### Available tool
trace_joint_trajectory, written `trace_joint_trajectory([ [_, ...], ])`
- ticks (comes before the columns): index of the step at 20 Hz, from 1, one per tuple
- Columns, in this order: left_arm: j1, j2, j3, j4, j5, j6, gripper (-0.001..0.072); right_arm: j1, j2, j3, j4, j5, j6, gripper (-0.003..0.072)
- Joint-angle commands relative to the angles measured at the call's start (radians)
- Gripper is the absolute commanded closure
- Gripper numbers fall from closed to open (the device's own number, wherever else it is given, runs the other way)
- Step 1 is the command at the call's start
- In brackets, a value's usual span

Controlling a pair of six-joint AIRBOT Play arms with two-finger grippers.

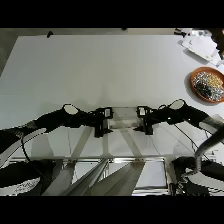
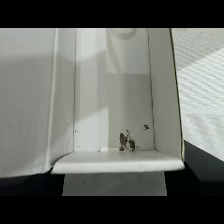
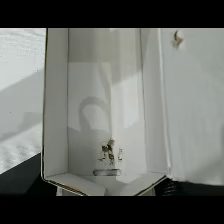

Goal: Fold the box and place the chain.

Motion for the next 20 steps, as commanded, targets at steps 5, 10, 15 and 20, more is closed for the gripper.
trace_joint_trajectory([
  [5,0.0,0.0,0.0,0.0,-0.003,0.0,0.0698,0.001,0.093,0.0,-0.11,-0.017,0.185,-0.0005],
  [10,0.0,0.0,0.0,0.0,-0.003,0.0,0.0698,0.001,0.21,0.0,-0.332,-0.007,0.389,-0.0005],
  [15,-0.001,0.0,0.0,0.001,-0.004,0.0,0.0698,0.001,0.328,0.0,-0.484,0.056,0.546,0.0015],
  [20,-0.001,0.0,0.0,0.001,-0.004,0.0,0.0698,0.002,0.56,0.0,-0.282,0.122,0.474,0.0675],
])
